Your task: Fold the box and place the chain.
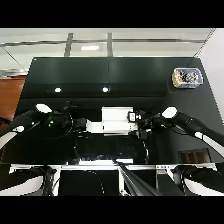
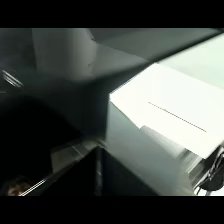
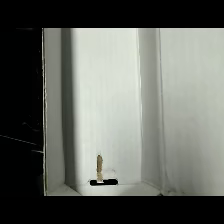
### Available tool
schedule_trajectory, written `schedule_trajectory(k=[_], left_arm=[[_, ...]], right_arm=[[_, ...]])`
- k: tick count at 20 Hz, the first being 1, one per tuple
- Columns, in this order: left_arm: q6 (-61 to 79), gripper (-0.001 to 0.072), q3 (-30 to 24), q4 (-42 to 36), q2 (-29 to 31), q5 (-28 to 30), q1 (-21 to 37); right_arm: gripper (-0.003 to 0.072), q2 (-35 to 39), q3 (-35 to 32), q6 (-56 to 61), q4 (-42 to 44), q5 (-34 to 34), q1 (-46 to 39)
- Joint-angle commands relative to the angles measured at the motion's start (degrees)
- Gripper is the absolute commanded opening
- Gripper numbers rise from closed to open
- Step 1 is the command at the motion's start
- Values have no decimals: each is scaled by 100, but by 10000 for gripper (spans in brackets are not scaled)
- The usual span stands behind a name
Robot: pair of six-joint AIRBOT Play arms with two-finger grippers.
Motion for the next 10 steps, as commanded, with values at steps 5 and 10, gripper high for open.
schedule_trajectory(k=[5, 10], left_arm=[[481, 584, 271, -365, -4, -142, -96], [476, 710, 555, -367, -4, -382, -166]], right_arm=[[226, -4, 4, 2, 2, 0, 2], [226, -4, 4, 2, 2, 2, 2]])
